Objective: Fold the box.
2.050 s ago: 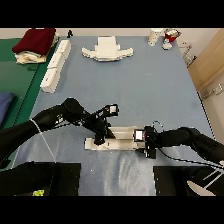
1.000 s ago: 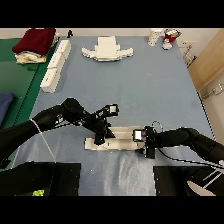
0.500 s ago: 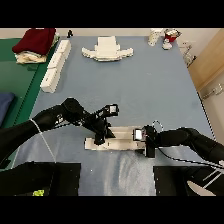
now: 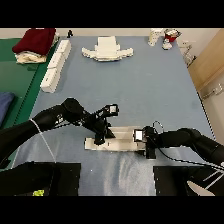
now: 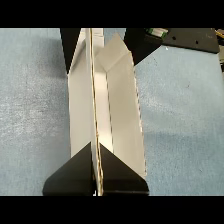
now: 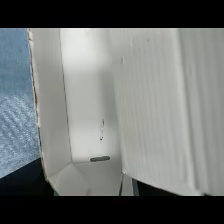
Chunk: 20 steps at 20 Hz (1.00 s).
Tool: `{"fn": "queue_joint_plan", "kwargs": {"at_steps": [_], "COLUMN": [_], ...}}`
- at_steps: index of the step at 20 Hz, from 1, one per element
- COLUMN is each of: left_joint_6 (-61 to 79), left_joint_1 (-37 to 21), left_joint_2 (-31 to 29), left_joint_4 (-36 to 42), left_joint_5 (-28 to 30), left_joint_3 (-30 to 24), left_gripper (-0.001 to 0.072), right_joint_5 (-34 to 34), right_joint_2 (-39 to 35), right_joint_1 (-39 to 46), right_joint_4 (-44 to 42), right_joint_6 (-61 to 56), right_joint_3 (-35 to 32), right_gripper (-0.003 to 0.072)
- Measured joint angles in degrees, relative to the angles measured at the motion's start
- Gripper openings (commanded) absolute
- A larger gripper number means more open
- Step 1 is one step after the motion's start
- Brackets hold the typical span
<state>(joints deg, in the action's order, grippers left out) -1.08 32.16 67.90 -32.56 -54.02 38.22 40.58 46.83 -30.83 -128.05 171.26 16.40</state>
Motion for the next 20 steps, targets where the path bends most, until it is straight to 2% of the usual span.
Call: {"fn": "queue_joint_plan", "kwargs": {"at_steps": [11, 12, 13, 15, 18, 20], "left_joint_6": [-0.02, 0.0, -0.02, -0.02, 0.0, -0.02], "left_joint_1": [0.0, 0.0, 0.0, 0.0, 0.0, 0.0], "left_joint_2": [0.0, 0.0, 0.0, 0.0, 0.0, 0.0], "left_joint_4": [0.0, 0.0, 0.0, 0.0, 0.0, 0.0], "left_joint_5": [0.0, -0.02, -0.02, -0.02, 0.0, -0.02], "left_joint_3": [0.0, 0.0, 0.0, 0.0, 0.0, 0.0], "left_gripper": [0.0013, 0.0013, 0.0013, 0.0013, 0.0013, 0.0013], "right_joint_5": [-0.57, -0.59, -0.61, -0.63, -0.79, -0.76], "right_joint_2": [0.92, 1.05, 1.16, 1.27, 1.38, 1.38], "right_joint_1": [0.0, 0.02, 0.0, 0.0, 0.04, 0.11], "right_joint_4": [0.0, 0.02, 0.09, 0.09, 0.11, 0.11], "right_joint_6": [-0.5, -0.52, -0.55, -0.59, -0.59, -0.57], "right_joint_3": [-0.02, -0.02, -0.02, -0.02, -0.02, -0.02], "right_gripper": [0.0705, 0.0689, 0.0639, 0.063, 0.051, 0.0508]}}
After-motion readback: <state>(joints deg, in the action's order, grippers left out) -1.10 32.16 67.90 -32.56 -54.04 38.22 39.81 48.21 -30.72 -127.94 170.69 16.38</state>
